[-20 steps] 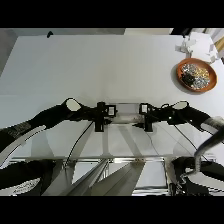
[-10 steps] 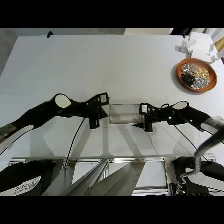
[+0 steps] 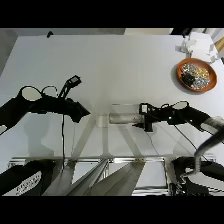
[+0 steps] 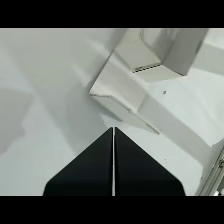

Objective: Fold the box and place the chain.

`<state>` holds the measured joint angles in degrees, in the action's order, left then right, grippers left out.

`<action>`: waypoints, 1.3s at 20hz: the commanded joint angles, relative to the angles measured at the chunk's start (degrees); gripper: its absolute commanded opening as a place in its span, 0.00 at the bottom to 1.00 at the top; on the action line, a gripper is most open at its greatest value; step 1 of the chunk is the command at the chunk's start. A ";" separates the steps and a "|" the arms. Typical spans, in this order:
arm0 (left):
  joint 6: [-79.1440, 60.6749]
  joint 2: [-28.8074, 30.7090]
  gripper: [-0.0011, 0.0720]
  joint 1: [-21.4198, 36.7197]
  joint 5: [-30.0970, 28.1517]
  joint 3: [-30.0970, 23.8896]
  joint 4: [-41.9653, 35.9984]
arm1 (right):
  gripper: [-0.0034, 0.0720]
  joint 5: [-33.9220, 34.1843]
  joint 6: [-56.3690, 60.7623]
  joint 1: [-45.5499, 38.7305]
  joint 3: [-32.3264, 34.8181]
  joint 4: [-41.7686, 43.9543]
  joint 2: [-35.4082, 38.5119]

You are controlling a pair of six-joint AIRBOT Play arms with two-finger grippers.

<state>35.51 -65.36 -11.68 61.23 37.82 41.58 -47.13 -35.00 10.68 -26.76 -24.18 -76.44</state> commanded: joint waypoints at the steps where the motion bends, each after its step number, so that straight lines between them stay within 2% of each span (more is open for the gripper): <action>1: 6.54 -2.01 0.02 2.62 -1.14 -2.67 -1.55 | 0.62 -0.02 0.02 0.02 -0.02 0.02 0.02; 3: 6.54 -4.24 0.02 1.55 -3.52 -4.72 -5.62 | 0.62 -0.02 0.02 0.02 -0.02 0.02 0.02; 7: 7.43 -8.48 0.02 -1.77 -5.46 -5.01 -9.60 | 0.62 -0.02 0.02 0.02 -0.02 0.02 0.02; 12: 14.34 -13.03 0.02 -5.25 -10.12 -5.01 -10.54 | 0.62 -0.02 0.02 0.02 -0.02 0.02 0.02; 21: 17.44 -13.60 0.02 -9.20 -13.16 -4.92 -11.65 | 0.62 -0.02 0.02 0.02 -0.02 0.02 0.02; 26: 17.03 -10.43 0.02 -10.12 -13.00 -4.33 -14.29 | 0.62 -0.02 0.02 0.02 -0.02 0.02 0.02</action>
<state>52.36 -77.41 -21.17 48.49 33.08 28.49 -47.16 -34.98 10.68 -26.76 -24.18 -76.44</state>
